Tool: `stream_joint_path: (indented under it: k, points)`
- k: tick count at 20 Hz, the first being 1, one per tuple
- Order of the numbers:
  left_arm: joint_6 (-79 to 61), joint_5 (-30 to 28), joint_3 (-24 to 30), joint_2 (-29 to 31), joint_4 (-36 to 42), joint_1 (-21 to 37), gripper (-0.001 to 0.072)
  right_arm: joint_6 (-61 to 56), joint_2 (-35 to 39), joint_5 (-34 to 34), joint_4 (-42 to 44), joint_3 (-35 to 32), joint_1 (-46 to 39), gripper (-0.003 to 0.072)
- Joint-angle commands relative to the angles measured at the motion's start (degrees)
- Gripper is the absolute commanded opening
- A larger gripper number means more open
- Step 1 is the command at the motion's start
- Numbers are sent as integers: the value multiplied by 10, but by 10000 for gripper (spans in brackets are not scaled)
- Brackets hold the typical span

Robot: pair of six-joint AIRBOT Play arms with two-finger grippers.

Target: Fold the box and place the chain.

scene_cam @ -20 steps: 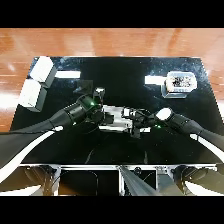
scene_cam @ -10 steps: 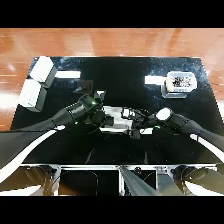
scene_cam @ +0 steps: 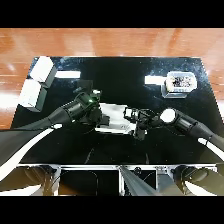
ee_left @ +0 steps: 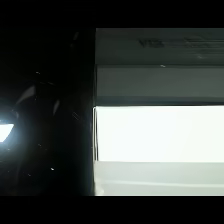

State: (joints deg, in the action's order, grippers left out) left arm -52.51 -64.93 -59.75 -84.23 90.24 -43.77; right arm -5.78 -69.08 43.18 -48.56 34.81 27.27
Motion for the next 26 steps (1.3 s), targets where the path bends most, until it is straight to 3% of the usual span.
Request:
stream_joint_path:
  k: [1, 8, 11, 12, 13, 14, 15, 21, 24, 26]
  points:
    - [1, 22, 14, 1, 0, 2, 27, -16, 6, 6, -8, 1, 0, 704]
    - [0, 43, 17, 1, 3, 10, 27, -15, 6, 3, 20, 1, 11, 702]
    - [0, 43, 17, 1, 5, 13, 27, -12, 6, 3, 25, 1, 11, 578]
    - [0, 43, 17, 1, 5, 13, 27, -10, 6, 3, 25, 1, 11, 371]
    - [0, 43, 17, 1, 5, 13, 27, -10, 6, 3, 25, 1, 11, 247]
    - [0, 43, 17, 1, 5, 13, 27, -5, 6, 3, 25, 1, 11, 149]
    - [0, 43, 17, 1, 5, 13, 27, -3, 6, 3, 26, 1, 11, 135]
    - [0, 41, 17, 1, 5, 13, 27, 13, 6, -23, 65, 1, 11, 135]
    - [0, 38, 17, 1, 5, 13, 27, -11, 6, 13, 21, 1, 9, 169]
    - [0, 38, 17, 1, 5, 13, 27, -49, 6, 16, -19, 1, 9, 512]
